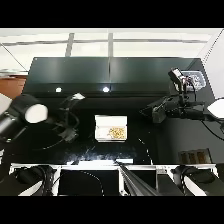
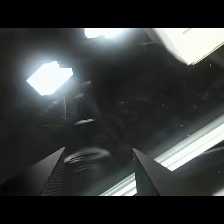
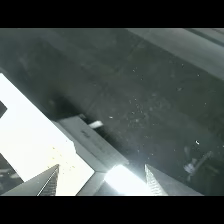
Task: Fold the box and place the chain.
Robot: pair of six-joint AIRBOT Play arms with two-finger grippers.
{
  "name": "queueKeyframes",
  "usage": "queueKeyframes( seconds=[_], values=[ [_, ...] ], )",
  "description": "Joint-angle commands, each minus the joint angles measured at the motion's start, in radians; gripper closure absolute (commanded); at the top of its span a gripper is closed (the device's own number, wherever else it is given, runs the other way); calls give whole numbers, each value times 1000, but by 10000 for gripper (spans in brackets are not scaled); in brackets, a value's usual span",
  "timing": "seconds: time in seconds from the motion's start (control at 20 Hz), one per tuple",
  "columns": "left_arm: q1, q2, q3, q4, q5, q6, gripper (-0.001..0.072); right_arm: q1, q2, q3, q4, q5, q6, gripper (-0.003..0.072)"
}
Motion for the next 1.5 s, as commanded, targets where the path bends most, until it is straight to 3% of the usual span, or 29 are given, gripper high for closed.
queueKeyframes(
  seconds=[0.0,0.05,0.1,0.25,0.35,0.45,0.85,1.0,1.45],
  values=[
    [312,74,-197,-484,112,404,219,0,1,1,-18,0,37,74],
    [397,69,-262,-631,122,532,136,0,1,1,-18,0,45,74],
    [457,63,-316,-730,133,643,-6,0,1,1,-18,0,47,74],
    [519,39,-413,-793,226,1035,-6,0,1,1,-18,0,47,74],
    [500,19,-427,-802,274,1365,-1,0,1,1,-18,0,47,74],
    [448,-12,-425,-819,356,1530,0,0,1,1,-18,0,47,74],
    [187,-184,-406,-790,485,1674,1,1,1,1,-18,-1,46,73],
    [174,-190,-397,-839,546,1669,0,1,1,1,-18,-1,46,74],
    [121,-265,-323,-831,491,1637,2,1,0,1,-18,0,46,74]
  ],
)
